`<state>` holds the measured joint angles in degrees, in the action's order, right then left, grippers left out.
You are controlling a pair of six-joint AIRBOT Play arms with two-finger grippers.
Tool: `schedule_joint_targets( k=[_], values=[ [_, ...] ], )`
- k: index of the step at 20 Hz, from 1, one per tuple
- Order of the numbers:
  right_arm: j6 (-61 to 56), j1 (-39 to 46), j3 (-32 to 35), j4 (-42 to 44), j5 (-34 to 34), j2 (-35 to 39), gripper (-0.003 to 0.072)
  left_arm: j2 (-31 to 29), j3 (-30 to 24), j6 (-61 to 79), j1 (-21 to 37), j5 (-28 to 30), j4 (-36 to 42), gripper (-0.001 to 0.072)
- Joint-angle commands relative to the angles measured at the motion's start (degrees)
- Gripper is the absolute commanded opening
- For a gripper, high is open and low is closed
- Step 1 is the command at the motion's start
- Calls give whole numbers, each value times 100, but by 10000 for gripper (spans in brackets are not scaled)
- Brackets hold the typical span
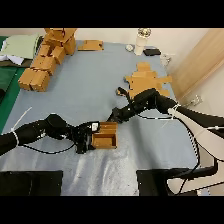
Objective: Fold the box.
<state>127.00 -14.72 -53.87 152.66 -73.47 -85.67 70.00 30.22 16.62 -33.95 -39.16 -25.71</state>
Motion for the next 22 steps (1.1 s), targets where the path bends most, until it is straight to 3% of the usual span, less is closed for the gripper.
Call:
schedule_joint_targets(
  k=[1, 5, 12, 14, 16, 19, 22],
  values=[
    [1808, -164, 133, 772, -817, -20, 2, 2, -2, 2, 2, 0, 0, 447],
    [2061, -573, 798, 37, 116, 1060, 2, 2, -2, 2, 2, 2, 0, 447],
    [2048, -2367, 2441, -2264, 3834, 3364, 4, 2, -2, 2, 2, 2, 0, 447],
    [2048, -2844, 2712, -2881, 4378, 3766, 4, 2, -2, 2, 2, 0, 0, 447],
    [2048, -3294, 2855, -3458, 4492, 4076, 19, 2, -2, 2, 2, 0, 0, 447],
    [2057, -3692, 2883, -3897, 4452, 4424, 498, 2, -2, 2, 2, 0, 0, 447],
    [2273, -3768, 2883, -4170, 4459, 4365, 522, 2, -2, 4, 2, 0, -2, 447]
  ],
)
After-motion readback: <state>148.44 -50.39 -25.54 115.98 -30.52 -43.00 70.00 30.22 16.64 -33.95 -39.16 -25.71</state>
